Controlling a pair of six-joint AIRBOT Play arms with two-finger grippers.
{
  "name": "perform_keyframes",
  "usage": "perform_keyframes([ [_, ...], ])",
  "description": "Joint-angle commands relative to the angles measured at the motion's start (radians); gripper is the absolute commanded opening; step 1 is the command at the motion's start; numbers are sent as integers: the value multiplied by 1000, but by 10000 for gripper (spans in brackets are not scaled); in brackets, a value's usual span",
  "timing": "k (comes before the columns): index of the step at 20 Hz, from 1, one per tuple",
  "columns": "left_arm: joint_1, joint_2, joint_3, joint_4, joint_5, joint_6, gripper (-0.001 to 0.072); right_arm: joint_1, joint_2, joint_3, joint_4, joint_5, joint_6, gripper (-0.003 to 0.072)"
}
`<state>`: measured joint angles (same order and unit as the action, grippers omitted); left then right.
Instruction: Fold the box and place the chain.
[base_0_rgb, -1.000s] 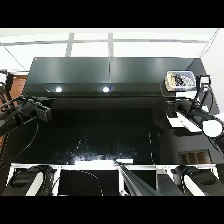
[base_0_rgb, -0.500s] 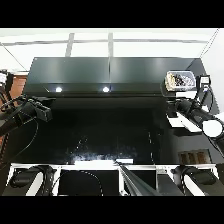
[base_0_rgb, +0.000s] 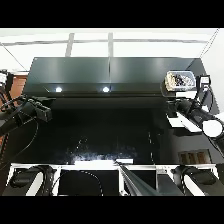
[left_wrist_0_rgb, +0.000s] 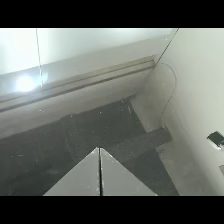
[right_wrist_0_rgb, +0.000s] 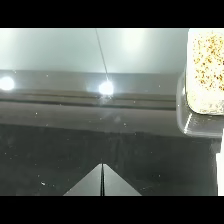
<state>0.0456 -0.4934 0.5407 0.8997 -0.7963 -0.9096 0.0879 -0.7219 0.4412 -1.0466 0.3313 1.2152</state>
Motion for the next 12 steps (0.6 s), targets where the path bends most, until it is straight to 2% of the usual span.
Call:
perform_keyframes([
  [1,-1,1,0,-3,12,0,31,-1,0,1,6,-15,1,7],
  [4,0,1,0,-24,100,0,31,-1,0,1,6,-39,0,8],
  [8,-1,1,0,-173,220,-4,31,-1,0,0,6,-98,0,8],
  [10,-1,1,0,-221,270,-4,31,-2,-3,0,-31,-214,-1,7],
  [12,-1,1,0,-225,277,-4,31,-37,-13,8,-70,-428,-5,9],
])
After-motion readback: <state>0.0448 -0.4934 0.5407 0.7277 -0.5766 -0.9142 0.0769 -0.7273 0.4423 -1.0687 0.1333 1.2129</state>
